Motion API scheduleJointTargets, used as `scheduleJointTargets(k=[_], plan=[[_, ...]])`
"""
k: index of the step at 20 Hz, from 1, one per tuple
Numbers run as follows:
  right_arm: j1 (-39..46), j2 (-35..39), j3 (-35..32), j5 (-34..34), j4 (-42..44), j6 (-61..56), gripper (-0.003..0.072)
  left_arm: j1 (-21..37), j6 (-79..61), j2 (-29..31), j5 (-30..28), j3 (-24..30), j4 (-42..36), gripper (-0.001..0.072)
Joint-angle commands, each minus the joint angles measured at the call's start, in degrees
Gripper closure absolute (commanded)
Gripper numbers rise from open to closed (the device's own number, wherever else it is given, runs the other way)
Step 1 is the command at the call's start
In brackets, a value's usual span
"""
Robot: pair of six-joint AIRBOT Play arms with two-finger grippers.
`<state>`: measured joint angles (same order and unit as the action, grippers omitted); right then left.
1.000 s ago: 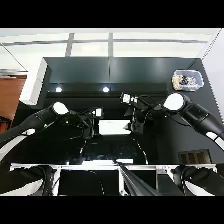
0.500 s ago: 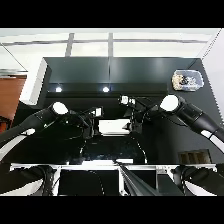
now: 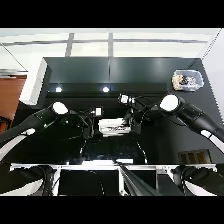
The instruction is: Fold the box and place the chain.
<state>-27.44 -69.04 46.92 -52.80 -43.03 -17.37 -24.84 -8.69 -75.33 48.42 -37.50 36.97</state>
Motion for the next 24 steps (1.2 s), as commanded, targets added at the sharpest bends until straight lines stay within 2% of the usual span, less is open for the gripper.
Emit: scheduleJointTargets(k=[1,7,8,9,16,17,18,24], plan=[[-0.1,0.0,0.0,-0.6,-0.1,-0.2,0.0486,0.0,0.0,0.0,0.0,0.0,0.0,0.0312],[-0.1,0.0,0.0,-2.7,-0.6,-0.2,0.0483,0.0,0.0,0.0,0.0,0.0,0.0,0.0312],[-0.1,0.0,0.0,-2.4,-0.6,-0.2,0.0404,0.0,0.0,0.0,0.0,0.0,0.0,0.0312],[-0.1,0.0,0.0,-2.4,-0.6,-0.2,0.0396,0.0,0.0,0.0,0.0,0.0,0.0,0.0312],[-0.1,0.0,0.0,-2.4,-0.6,-0.4,0.0398,0.0,0.0,0.0,0.0,0.0,0.0,0.0312],[-0.1,0.0,0.0,-2.3,-0.5,-1.0,0.0451,0.0,0.0,0.0,0.0,0.0,0.0,0.0312],[-0.1,0.0,0.0,-2.3,-0.6,-1.2,0.0457,0.0,0.0,0.0,0.0,0.0,0.0,0.0312],[-0.1,-0.1,0.0,-2.6,-0.6,-1.3,0.0454,0.0,0.0,0.0,0.0,0.0,0.0,0.0312]])
